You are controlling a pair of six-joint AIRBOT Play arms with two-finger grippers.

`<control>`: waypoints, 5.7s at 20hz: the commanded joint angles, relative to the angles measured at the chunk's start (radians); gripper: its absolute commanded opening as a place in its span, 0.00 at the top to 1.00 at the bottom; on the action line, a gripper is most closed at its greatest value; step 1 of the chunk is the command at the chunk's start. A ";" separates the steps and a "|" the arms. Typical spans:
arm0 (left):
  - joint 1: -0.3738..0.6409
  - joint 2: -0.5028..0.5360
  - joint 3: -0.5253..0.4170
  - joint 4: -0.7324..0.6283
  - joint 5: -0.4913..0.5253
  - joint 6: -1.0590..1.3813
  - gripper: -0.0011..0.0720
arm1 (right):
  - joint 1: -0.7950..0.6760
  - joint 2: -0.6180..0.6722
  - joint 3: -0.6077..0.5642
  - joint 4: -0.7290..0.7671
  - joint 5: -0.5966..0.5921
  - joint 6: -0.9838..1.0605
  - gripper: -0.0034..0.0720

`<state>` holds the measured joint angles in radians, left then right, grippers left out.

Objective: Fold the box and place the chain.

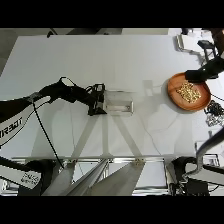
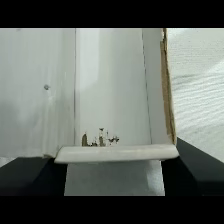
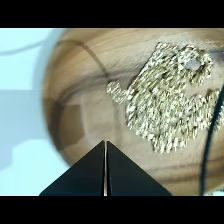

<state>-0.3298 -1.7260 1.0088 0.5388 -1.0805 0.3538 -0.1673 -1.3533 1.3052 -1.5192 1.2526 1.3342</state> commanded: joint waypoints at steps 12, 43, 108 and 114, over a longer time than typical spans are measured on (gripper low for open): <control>0.000 0.000 0.000 0.000 0.000 0.000 0.69 | -0.122 -0.148 -0.113 0.004 -0.095 0.006 0.11; 0.000 0.000 0.000 0.000 0.000 0.000 0.69 | -0.019 0.107 -0.140 -0.040 -0.211 0.006 0.35; 0.000 0.000 0.000 0.000 0.000 0.000 0.69 | 0.785 -0.003 -0.140 0.390 -0.471 -0.034 0.94; 0.000 0.000 0.000 0.000 0.000 0.000 0.69 | 0.785 -0.050 -0.140 0.316 -0.469 -0.034 0.63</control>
<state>-0.3298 -1.7260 1.0088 0.5388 -1.0813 0.3538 0.6167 -1.3876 1.1645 -1.1629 0.7876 1.3045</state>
